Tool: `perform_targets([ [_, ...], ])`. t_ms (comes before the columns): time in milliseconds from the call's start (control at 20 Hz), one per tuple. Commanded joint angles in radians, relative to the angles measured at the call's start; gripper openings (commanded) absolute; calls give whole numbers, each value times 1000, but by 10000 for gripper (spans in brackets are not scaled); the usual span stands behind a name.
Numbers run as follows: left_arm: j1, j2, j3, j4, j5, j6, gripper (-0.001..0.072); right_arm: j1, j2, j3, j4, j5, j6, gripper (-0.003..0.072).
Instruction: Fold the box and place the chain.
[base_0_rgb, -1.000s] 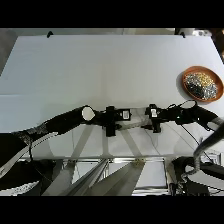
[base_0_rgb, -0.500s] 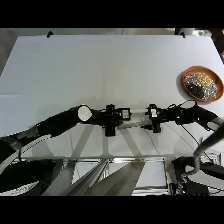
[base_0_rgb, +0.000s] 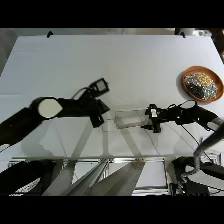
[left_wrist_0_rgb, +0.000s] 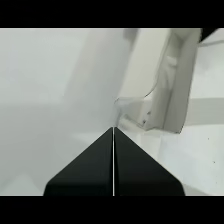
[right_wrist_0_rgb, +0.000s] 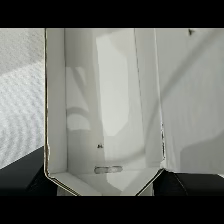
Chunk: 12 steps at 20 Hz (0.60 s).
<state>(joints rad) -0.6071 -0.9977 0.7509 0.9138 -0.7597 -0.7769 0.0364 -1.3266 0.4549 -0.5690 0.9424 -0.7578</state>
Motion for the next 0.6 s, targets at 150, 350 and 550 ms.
perform_targets([
  [150,187,79,-143,93,-166,-581,6,1,1,0,0,0,1,457],
  [350,184,-42,-229,-76,-143,-547,6,1,1,0,0,0,1,457],
  [550,139,-211,-228,-262,-65,-450,6,1,1,0,0,0,1,457],
])
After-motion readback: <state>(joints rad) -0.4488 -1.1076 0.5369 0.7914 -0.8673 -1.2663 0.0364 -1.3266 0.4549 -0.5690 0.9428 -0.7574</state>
